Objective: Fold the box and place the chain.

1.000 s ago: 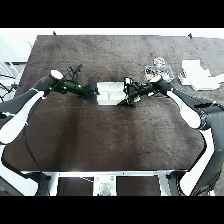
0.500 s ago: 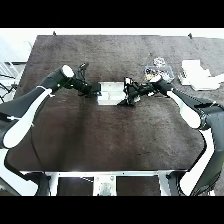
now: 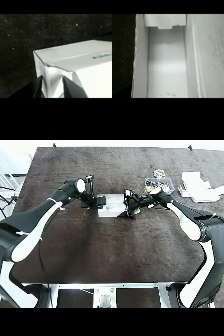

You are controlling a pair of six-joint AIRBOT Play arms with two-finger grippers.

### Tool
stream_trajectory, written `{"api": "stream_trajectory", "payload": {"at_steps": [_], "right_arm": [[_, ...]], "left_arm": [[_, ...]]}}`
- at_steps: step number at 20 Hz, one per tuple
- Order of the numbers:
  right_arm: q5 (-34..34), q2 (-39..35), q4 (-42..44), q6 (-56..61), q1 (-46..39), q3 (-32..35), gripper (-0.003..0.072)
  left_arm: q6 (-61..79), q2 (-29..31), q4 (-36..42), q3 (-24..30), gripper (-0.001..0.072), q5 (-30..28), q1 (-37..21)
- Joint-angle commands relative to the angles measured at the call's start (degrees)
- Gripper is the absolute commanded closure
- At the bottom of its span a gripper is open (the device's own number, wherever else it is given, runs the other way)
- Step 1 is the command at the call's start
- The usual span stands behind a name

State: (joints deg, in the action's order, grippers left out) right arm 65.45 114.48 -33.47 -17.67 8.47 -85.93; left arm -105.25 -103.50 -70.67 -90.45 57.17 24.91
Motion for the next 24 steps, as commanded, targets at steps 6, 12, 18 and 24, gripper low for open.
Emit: {"api": "stream_trajectory", "payload": {"at_steps": [6, 12, 18, 24], "right_arm": [[0.0, 0.02, 0.02, 0.0, 0.02, 0.02, 0.0096], [0.0, 0.02, 0.02, 0.0, 0.02, 0.02, 0.0096], [0.0, 0.02, 0.02, 0.0, 0.02, 0.02, 0.0096], [0.0, 0.02, 0.02, 0.0, 0.02, 0.02, 0.0096]], "left_arm": [[-7.82, -5.31, -9.33, -10.23, 0.0393, 10.78, 1.84], [-11.96, -12.13, -12.59, -20.5, 0.0394, 19.34, 4.35], [-14.49, -14.8, -15.21, -23.1, 0.0395, 22.62, 4.33], [-14.75, -14.84, -17.59, -23.1, 0.0396, 22.84, 4.33]]}}
